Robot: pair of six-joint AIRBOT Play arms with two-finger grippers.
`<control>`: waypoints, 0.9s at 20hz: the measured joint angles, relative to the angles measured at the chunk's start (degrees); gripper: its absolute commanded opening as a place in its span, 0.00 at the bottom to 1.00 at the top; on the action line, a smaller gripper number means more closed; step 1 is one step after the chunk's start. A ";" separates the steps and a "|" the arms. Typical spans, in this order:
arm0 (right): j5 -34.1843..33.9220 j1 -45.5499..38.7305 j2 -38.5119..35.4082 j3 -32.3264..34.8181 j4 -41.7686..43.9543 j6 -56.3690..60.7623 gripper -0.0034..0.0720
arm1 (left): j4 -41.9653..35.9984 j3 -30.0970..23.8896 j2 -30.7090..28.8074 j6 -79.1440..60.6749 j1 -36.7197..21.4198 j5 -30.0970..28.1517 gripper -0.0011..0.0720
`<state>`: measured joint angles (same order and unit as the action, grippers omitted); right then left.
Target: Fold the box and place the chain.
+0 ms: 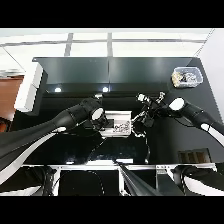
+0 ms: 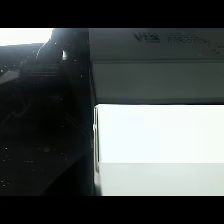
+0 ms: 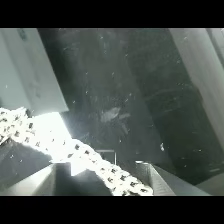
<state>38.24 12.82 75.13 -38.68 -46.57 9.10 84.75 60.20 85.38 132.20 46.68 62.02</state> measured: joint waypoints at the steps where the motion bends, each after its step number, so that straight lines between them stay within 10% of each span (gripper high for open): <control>1: -0.13 0.07 0.04 -0.04 -0.20 1.16 0.66 | 0.00 0.00 0.00 0.00 0.00 0.00 0.06; 2: -0.11 0.13 0.07 -0.02 -0.55 2.60 0.61 | 0.02 0.00 0.00 0.00 0.00 0.00 0.06; 4: -0.04 0.20 0.11 -0.04 -1.95 5.90 0.12 | 0.00 0.00 0.00 0.00 0.00 0.00 0.06; 18: 7.52 -1.53 -14.10 -1.57 -9.81 30.21 0.06 | 0.00 0.00 0.00 -0.02 0.00 0.00 0.06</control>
<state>45.76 11.29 61.04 -40.25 -56.38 39.31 84.75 60.20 85.38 132.18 46.68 62.02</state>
